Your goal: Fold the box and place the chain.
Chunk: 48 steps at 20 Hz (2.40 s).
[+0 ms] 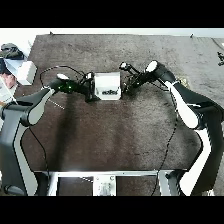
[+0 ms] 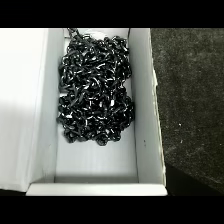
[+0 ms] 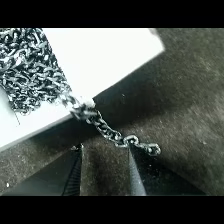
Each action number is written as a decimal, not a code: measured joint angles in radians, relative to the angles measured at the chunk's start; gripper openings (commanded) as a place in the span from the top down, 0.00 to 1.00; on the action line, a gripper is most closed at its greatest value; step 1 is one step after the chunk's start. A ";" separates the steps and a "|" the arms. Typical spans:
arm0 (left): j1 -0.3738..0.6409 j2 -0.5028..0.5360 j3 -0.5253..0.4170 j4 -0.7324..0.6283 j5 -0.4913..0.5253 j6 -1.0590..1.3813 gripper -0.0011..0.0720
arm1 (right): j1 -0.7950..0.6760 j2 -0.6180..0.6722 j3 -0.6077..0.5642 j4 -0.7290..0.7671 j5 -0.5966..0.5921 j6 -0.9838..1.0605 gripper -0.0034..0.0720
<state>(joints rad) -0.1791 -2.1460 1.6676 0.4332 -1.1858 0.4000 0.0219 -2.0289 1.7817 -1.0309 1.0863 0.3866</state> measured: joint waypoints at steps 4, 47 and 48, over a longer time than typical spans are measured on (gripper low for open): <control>0.000 0.000 0.000 0.000 0.000 0.000 0.52 | 0.008 -0.009 0.000 -0.022 0.014 -0.026 0.94; 0.000 0.000 0.000 0.000 0.000 0.000 0.52 | 0.151 0.409 -0.749 0.636 -0.406 0.111 0.96; 0.000 0.000 0.000 0.000 0.000 0.000 0.52 | 0.156 0.389 -0.751 0.652 -0.436 0.111 0.96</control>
<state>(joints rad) -0.1791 -2.1460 1.6676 0.4328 -1.1858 0.4004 0.1780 -1.6402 1.0309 -0.3790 0.6498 0.4980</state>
